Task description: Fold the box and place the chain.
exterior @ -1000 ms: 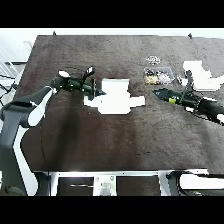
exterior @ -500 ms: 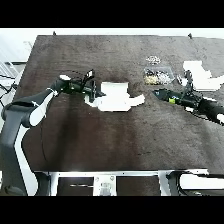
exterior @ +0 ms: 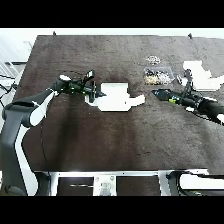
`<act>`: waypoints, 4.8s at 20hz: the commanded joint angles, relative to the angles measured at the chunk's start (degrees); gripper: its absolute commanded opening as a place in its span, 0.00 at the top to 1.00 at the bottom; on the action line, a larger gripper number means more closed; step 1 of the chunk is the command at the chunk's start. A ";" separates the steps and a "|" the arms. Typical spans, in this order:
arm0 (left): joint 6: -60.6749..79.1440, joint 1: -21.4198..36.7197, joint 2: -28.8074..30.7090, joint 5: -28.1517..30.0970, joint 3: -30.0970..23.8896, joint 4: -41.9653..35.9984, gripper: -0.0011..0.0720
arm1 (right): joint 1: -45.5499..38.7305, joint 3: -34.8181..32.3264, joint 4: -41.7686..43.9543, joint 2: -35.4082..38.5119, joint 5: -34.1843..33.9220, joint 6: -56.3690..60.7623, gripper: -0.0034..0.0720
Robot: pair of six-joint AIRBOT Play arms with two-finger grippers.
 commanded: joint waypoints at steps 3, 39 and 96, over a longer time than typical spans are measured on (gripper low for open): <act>0.00 0.00 -0.04 0.31 0.04 0.02 0.96 | 4.81 -1.81 -0.02 5.66 3.30 -13.75 0.41; 0.00 0.00 -0.04 0.31 0.04 0.02 0.96 | 29.57 3.63 -22.84 0.48 -26.64 -23.85 0.10; -0.02 0.00 -0.04 0.28 0.04 0.02 0.96 | 22.34 36.50 -27.17 -30.03 9.03 -27.28 0.01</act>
